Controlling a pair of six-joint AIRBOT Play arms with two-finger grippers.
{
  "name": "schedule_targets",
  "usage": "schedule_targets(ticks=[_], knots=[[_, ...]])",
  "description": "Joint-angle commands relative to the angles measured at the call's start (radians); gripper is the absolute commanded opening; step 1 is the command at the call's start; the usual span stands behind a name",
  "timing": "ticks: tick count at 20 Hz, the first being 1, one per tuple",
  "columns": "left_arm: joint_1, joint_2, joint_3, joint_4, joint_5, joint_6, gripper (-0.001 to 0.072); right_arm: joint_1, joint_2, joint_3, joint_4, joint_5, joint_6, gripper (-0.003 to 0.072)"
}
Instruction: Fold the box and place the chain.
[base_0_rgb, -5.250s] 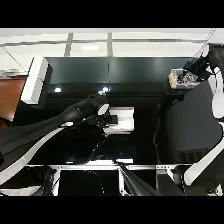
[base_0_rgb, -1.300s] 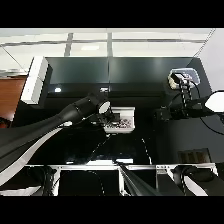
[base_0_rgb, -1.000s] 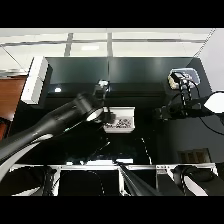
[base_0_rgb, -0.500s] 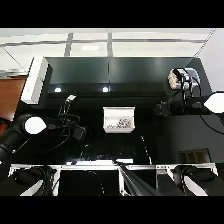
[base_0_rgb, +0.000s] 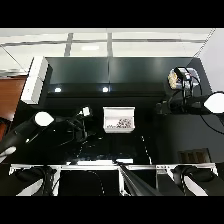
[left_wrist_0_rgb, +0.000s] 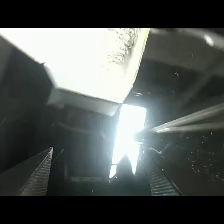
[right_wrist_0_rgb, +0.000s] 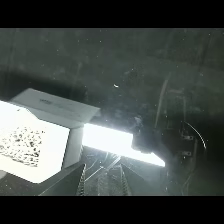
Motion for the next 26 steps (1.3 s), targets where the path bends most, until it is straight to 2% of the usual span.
schedule_targets(ticks=[1, 3, 7, 11, 24, 26], knots=[[-0.004, -0.146, 0.083, -0.026, -0.048, 0.24, 0.072, 0.001, 0.0, 0.0, -0.004, -0.005, 0.0, 0.0265], [-0.009, -0.189, 0.101, -0.087, -0.005, 0.249, 0.072, 0.001, 0.0, 0.0, -0.004, -0.006, 0.0, 0.0265], [-0.01, -0.246, 0.111, -0.214, -0.035, 0.343, 0.072, 0.001, 0.0, 0.0, -0.006, -0.009, 0.0, 0.0265], [-0.009, -0.253, 0.113, -0.261, -0.02, 0.36, 0.072, 0.001, -0.002, 0.0, -0.006, -0.01, 0.0, 0.0265], [-0.035, -0.288, 0.156, -0.253, -0.038, 0.352, 0.0716, 0.002, -0.017, 0.0, -0.006, -0.045, 0.0, 0.0265], [-0.037, -0.291, 0.159, -0.252, -0.039, 0.352, 0.067, 0.004, -0.022, -0.01, -0.003, -0.091, 0.0, 0.0266]])
